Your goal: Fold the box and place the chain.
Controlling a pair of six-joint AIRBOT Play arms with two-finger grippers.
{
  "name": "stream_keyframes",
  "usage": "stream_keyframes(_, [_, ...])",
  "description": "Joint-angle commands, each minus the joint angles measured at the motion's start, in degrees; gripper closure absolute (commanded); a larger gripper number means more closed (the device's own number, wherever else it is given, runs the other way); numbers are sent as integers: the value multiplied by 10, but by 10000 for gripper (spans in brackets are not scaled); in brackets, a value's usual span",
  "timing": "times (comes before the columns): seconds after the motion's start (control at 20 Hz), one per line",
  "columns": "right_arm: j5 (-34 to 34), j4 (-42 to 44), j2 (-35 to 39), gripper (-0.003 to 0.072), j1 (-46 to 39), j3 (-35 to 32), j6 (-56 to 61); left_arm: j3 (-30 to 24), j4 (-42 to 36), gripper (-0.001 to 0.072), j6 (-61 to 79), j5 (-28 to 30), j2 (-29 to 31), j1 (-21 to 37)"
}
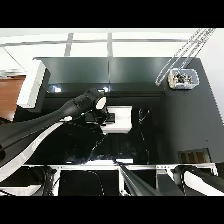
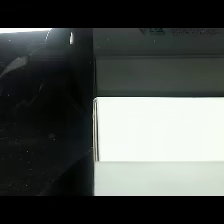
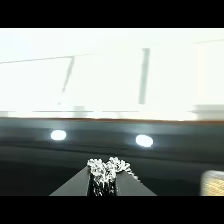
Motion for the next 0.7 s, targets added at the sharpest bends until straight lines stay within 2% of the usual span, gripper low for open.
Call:
stream_keyframes(0.0, [34, 36, 25, 677, 52, 0, 0, 0, 0, 685, 0, 0, 0, 0])
stream_keyframes(0.3, [111, 38, 25, 675, 149, 0, 16, 0, 0, 685, 0, 0, 0, 0])
stream_keyframes(0.45, [116, 45, 25, 675, 182, 0, 20, 0, 0, 685, 0, 0, 0, 0])
stream_keyframes(0.65, [103, 114, 24, 675, 199, 0, 21, 0, 1, 685, 0, 0, 0, 0])
